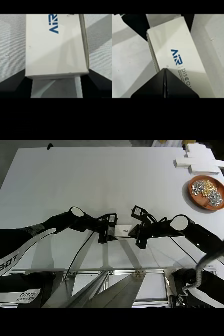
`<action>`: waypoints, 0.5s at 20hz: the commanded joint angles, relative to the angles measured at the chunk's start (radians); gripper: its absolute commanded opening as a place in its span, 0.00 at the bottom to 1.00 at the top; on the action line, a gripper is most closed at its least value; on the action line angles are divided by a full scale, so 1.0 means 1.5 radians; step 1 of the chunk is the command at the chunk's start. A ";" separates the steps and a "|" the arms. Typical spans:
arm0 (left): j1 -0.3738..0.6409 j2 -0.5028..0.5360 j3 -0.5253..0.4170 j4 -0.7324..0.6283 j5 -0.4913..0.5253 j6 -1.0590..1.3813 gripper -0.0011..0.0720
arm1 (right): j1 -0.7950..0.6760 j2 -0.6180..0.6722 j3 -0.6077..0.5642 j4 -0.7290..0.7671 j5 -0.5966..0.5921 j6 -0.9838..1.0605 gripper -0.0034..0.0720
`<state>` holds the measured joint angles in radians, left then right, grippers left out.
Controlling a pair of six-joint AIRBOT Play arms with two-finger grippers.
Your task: Fold the box and place the chain.
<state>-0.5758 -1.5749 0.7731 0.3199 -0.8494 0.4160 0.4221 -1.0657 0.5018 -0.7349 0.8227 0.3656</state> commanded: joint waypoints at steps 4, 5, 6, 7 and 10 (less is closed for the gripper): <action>0.001 0.000 0.000 -0.001 0.000 -0.001 0.06 | 0.000 0.007 -0.002 -0.017 -0.007 0.002 0.07; 0.001 0.000 0.000 -0.001 0.000 -0.001 0.06 | 0.000 0.021 -0.002 -0.016 -0.015 0.002 0.07; 0.001 0.000 0.000 -0.001 0.000 -0.001 0.06 | 0.000 0.037 -0.002 -0.017 -0.023 0.002 0.07; 0.001 0.000 0.000 -0.001 0.000 -0.001 0.06 | 0.000 0.058 -0.002 -0.016 -0.037 0.002 0.07; 0.001 0.000 0.000 -0.001 0.000 -0.001 0.06 | -0.001 0.114 0.007 -0.023 -0.043 0.019 0.07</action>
